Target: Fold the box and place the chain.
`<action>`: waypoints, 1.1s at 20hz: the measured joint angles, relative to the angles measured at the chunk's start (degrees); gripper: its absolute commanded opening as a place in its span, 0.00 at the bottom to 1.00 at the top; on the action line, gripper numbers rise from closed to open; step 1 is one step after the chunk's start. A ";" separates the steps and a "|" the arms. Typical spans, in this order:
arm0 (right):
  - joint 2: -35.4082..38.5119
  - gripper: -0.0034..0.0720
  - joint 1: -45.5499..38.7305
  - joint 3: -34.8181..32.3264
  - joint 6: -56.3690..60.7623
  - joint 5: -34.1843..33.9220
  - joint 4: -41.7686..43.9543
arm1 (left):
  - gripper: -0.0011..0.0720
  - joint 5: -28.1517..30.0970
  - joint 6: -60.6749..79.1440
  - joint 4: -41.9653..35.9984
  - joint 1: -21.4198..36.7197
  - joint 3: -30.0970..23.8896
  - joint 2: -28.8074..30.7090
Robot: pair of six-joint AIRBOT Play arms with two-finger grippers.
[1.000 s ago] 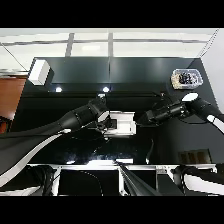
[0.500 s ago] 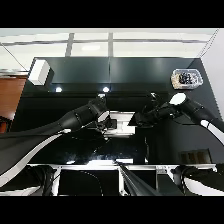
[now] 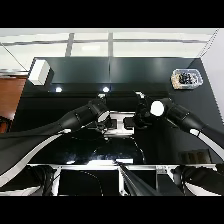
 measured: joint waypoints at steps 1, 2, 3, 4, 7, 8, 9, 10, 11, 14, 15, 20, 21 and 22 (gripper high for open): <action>0.02 0.67 0.98 0.28 2.49 -0.13 -1.88 | 0.05 0.00 0.00 0.00 0.00 0.00 0.00; 0.02 0.60 1.88 0.61 4.96 -0.09 -3.82 | 0.05 0.00 0.00 -0.02 0.00 0.00 0.00; 0.02 0.59 2.84 1.05 7.56 0.04 -5.99 | 0.05 0.02 0.00 0.00 0.00 0.00 0.00; 0.02 0.54 3.82 1.53 9.84 0.44 -8.00 | 0.05 0.00 0.00 -0.02 0.00 0.00 0.00; -0.11 0.53 6.01 2.95 15.96 1.57 -14.03 | 0.05 0.02 0.00 -0.02 0.00 0.00 0.00; -0.28 0.53 6.56 3.39 17.66 2.10 -15.54 | 0.05 0.02 -0.02 -0.02 0.00 0.00 0.00; -0.68 0.53 6.93 3.69 18.93 2.69 -16.79 | 0.05 0.02 0.00 -0.02 0.00 0.00 0.00; -1.16 0.53 7.28 3.98 20.02 3.48 -17.62 | 0.05 0.00 0.00 -0.04 0.00 0.00 0.00; -1.75 0.53 7.65 4.20 20.79 3.87 -18.27 | 0.05 -0.17 0.00 -0.04 0.00 0.00 0.00; -3.52 0.53 8.68 4.68 22.69 4.72 -19.43 | 0.05 -0.11 0.00 -0.04 0.00 0.00 0.00; -4.04 0.53 8.94 4.76 23.02 4.96 -19.63 | 0.05 -0.07 0.00 -0.04 0.00 0.00 0.00; -5.49 0.53 9.51 4.92 24.09 5.25 -20.00 | 0.05 -0.07 0.00 -0.04 0.00 0.00 0.00; -5.62 0.53 9.55 4.92 24.15 5.22 -20.06 | 0.05 -0.07 0.00 -0.04 0.00 0.00 0.00; -5.68 0.51 9.57 4.92 24.17 5.20 -20.04 | 0.05 -0.09 -0.02 -0.04 0.00 0.00 0.00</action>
